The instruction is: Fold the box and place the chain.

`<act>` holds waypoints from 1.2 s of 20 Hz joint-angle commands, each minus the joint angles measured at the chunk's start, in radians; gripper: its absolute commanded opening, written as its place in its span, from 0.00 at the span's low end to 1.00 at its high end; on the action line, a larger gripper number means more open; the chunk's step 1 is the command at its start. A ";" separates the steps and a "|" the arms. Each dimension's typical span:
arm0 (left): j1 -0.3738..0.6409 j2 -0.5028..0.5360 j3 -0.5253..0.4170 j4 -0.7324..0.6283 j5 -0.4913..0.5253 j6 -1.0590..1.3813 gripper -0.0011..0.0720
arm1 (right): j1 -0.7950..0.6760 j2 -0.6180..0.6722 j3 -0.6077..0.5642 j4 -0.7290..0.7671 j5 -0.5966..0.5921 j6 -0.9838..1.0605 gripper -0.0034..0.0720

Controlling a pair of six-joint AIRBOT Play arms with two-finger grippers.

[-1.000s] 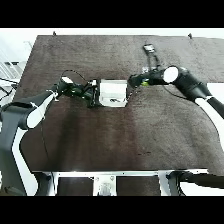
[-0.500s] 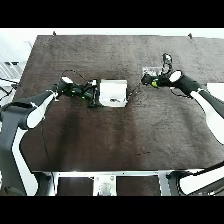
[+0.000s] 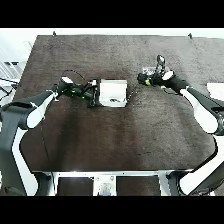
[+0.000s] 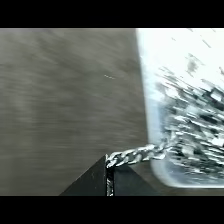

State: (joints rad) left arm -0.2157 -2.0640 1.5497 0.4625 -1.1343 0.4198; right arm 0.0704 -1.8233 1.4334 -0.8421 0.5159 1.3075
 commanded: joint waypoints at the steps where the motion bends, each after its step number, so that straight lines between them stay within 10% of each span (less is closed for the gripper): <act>1: -0.001 0.000 0.000 0.000 0.000 0.000 0.39 | 0.029 0.126 0.005 -0.055 0.113 -0.010 0.06; 10: -0.001 0.000 0.000 0.000 0.000 0.000 0.39 | 0.244 0.577 0.005 -0.360 0.262 0.058 0.06; 24: -0.001 0.000 0.000 0.000 0.000 0.000 0.39 | 0.536 0.637 -0.036 -0.445 0.319 0.290 0.06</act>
